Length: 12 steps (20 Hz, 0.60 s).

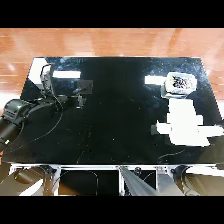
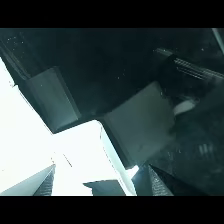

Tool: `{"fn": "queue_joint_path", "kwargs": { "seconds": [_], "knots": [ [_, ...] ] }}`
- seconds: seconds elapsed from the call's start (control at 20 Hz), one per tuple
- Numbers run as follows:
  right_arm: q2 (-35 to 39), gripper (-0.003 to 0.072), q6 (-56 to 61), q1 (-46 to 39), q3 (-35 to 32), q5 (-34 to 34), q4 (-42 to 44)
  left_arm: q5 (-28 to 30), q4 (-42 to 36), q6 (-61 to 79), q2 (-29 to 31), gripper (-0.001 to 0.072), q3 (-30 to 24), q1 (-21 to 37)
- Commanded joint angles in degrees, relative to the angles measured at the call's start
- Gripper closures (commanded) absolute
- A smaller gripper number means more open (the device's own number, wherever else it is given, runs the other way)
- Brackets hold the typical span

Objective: Fold the box and place the chain.

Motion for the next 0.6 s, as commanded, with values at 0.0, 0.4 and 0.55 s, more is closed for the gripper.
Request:
{"fn": "queue_joint_path", "kwargs": {
  "seconds": [0.0, 0.4, 0.55],
  "knots": [
    [-2.8, -0.0015, -1.1, 0.8, 1.2, 2.4, 0.5, 0.0, 0.4, 0.0, 0.0, 0.0085, 0.0, 0.0],
    [-4.3, -0.0015, -0.4, 3.6, 0.7, 4.7, 0.3, -0.2, 0.5, 0.0, 0.0, 0.0085, 0.0, 0.0],
    [-4.6, -0.0014, 0.1, 5.4, 0.4, 4.6, -1.4, -0.3, 0.5, 0.0, 0.0, 0.0085, 0.0, 0.0]
  ]
}}
